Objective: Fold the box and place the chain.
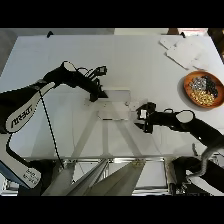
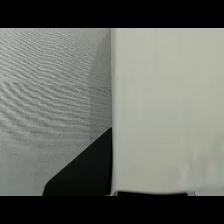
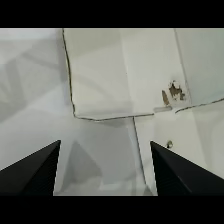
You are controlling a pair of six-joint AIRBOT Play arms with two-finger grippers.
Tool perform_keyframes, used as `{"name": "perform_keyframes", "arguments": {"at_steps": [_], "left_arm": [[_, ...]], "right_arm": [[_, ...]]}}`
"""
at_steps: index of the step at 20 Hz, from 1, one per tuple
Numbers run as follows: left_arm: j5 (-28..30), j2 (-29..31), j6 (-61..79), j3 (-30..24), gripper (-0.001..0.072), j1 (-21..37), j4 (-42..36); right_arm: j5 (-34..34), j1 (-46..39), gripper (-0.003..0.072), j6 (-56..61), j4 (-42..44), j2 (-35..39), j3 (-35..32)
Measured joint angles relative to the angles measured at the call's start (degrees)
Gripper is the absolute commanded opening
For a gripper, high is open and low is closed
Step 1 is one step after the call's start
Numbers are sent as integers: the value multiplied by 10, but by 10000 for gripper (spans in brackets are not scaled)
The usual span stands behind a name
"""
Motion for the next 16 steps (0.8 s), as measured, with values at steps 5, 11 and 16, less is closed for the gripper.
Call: {"name": "perform_keyframes", "arguments": {"at_steps": [5,11,16], "left_arm": [[0,0,0,0,9,0,0],[0,0,0,0,9,0,0],[0,0,0,0,9,0,0]], "right_arm": [[-5,0,628,-155,168,-64,0],[-6,0,629,-224,298,-100,0],[-13,0,629,-237,369,-105,0]]}}
